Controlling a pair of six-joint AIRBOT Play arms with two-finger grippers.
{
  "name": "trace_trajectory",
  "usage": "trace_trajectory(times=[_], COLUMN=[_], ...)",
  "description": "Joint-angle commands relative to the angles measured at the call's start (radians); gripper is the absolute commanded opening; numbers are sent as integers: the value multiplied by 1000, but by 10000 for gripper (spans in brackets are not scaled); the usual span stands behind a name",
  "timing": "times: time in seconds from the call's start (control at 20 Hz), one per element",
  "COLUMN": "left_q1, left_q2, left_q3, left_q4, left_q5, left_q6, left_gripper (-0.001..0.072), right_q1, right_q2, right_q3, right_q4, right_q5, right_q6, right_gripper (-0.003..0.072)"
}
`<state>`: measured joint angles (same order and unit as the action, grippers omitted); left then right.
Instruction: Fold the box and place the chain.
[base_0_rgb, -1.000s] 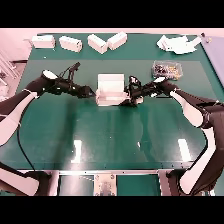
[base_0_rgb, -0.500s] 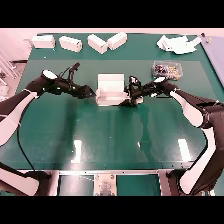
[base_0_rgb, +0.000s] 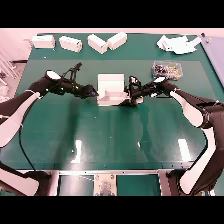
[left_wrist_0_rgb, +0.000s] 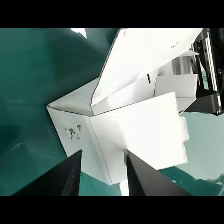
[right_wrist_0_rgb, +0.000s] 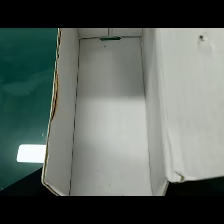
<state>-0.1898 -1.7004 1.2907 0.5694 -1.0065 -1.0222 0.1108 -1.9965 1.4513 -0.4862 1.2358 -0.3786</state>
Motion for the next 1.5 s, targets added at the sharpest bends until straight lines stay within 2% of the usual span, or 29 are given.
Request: trace_trajectory(times=[0.0, 0.35, 0.95, 1.25, 1.45], left_q1=[-33, -37, -74, -80, -113], left_q2=[1, 1, 1, 1, 1], left_q3=[2, 2, 2, 2, 2], left_q4=[36, 44, 44, 131, 221], left_q5=[43, 61, 113, 125, 194], left_q6=[-40, -159, -175, -259, -390], left_gripper=[330, 331, 331, 331, 331], right_q1=[0, 0, 0, 0, 0], right_q2=[0, 0, 0, 0, 0], right_q3=[0, 0, 0, 0, 0], right_q4=[0, 0, 0, 0, 0], right_q5=[0, 0, 0, 0, 0], right_q6=[0, 0, 0, 0, 0], right_gripper=[581, 581, 581, 581, 581])
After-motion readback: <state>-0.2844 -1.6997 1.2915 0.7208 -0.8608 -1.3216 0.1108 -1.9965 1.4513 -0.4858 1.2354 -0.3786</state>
